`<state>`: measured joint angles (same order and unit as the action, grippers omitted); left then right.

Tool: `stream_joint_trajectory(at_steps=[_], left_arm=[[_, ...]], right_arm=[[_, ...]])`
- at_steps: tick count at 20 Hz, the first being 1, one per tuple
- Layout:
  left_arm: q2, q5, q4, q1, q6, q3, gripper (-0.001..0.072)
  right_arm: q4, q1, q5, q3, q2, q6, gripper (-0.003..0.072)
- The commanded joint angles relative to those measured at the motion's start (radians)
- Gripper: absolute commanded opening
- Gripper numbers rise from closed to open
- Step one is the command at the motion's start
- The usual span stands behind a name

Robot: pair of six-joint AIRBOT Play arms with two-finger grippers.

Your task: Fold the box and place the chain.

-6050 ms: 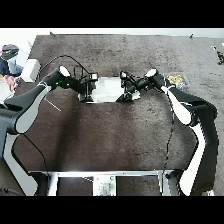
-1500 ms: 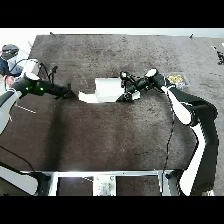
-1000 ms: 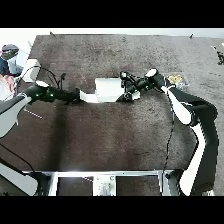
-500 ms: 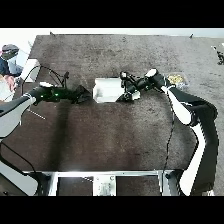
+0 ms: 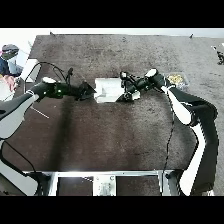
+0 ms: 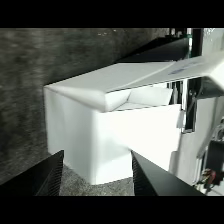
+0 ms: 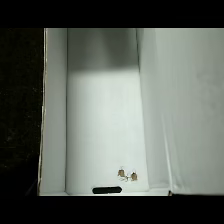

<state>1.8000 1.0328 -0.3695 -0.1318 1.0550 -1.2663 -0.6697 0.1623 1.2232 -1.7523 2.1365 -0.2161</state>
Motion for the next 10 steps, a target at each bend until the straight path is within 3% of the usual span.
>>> stream_joint_trajectory(at_steps=[1, 6, 10], left_arm=[[0.0, -0.005, -0.089, -0.025, 0.088, -0.05, 0.0457], [0.0, -0.029, -0.271, -0.074, 0.264, -0.109, 0.0457], [0.0, -0.056, -0.313, -0.111, 0.328, -0.142, 0.0457]], right_arm=[[0.0, 0.001, 0.0, 0.0, 0.001, 0.0, 0.0413], [0.0, 0.001, 0.0, 0.0, 0.001, 0.0, 0.0413], [0.0, 0.001, 0.0, 0.0, 0.001, 0.0, 0.0413]])
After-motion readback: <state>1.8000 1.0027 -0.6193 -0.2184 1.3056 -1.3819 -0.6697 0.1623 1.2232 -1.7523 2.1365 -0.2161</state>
